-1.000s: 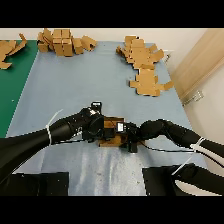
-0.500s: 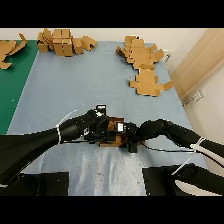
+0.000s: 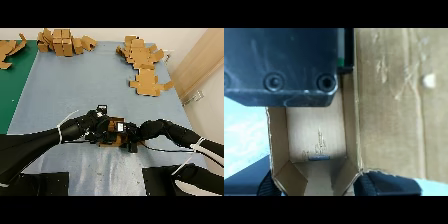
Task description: Fold the box.
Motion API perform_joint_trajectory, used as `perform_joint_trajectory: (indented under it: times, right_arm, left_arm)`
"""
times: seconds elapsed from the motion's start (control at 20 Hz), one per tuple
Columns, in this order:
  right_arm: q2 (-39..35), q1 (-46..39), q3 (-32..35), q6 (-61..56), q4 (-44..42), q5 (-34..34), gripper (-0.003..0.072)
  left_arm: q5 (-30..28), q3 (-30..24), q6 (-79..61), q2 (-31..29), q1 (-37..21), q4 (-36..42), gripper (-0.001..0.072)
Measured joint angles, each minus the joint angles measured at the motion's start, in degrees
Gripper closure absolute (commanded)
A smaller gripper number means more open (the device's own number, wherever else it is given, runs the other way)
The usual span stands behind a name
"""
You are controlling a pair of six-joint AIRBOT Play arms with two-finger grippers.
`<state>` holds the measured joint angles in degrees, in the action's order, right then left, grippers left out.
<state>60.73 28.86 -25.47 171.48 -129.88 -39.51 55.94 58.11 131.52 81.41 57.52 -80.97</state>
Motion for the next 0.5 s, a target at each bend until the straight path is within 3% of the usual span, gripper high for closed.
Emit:
perform_joint_trajectory:
  times: [0.05,0.1,0.5]
  right_arm:
    - [0.02,0.00,0.00,0.00,0.00,0.00,0.0186]
    - [0.02,0.00,0.00,-0.02,0.00,0.00,0.0186]
    - [-0.02,-0.02,0.02,-0.13,0.09,-0.11,0.0186]
  left_arm:
    - [-0.07,0.00,0.02,0.00,0.00,0.02,0.0516]
    - [0.28,-0.02,0.02,0.00,0.00,-0.15,0.0679]
    - [-1.29,-0.02,0.26,0.04,-0.02,-0.15,0.0696]
